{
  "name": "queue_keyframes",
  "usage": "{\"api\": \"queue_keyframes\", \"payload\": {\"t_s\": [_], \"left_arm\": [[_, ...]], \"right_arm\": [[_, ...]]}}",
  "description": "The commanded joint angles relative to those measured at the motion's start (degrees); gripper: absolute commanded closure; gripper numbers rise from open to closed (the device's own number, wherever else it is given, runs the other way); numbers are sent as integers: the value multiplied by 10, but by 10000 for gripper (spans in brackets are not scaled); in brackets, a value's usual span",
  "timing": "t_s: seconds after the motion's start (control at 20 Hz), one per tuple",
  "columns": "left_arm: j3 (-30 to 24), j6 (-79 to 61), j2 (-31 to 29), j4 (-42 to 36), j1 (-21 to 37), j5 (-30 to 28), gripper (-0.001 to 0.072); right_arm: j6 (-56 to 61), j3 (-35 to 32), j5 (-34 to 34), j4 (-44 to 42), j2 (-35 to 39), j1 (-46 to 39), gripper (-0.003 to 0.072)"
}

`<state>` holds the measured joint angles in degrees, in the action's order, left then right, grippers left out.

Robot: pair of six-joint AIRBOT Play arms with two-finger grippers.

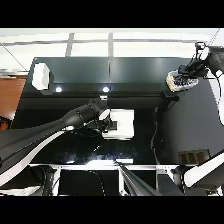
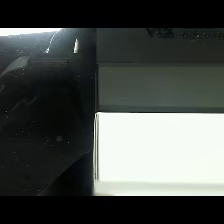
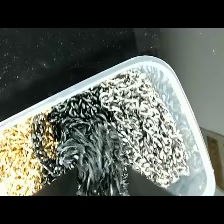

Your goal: Fold the box and place the chain.

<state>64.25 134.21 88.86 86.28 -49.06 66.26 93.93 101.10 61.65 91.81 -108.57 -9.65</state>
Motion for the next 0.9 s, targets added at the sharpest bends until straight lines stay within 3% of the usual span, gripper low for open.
{"api": "queue_keyframes", "payload": {"t_s": [0.0, 0.3, 0.65, 0.7, 0.75, 0.8, 0.85], "left_arm": [[0, 0, 0, 0, 0, 0, 680], [0, 0, 0, -3, 0, 1, 680], [0, 0, 0, -3, 0, 0, 680], [0, 0, 0, -2, 0, 0, 680], [0, 0, 0, -3, 0, 0, 680], [0, 0, 0, -2, 0, 0, 680], [0, 0, 0, -2, 0, 0, 680]], "right_arm": [[8, 2, -3, -2, -6, 0, 298], [-66, 2, 0, -70, -6, 5, 298], [-51, 2, 21, -41, -32, 12, 299], [-42, 2, 26, -32, -35, 12, 361], [-38, 2, 28, -28, -36, 12, 558], [-36, 2, 27, -27, -35, 12, 650], [-36, 2, 26, -23, -30, 12, 676]]}}
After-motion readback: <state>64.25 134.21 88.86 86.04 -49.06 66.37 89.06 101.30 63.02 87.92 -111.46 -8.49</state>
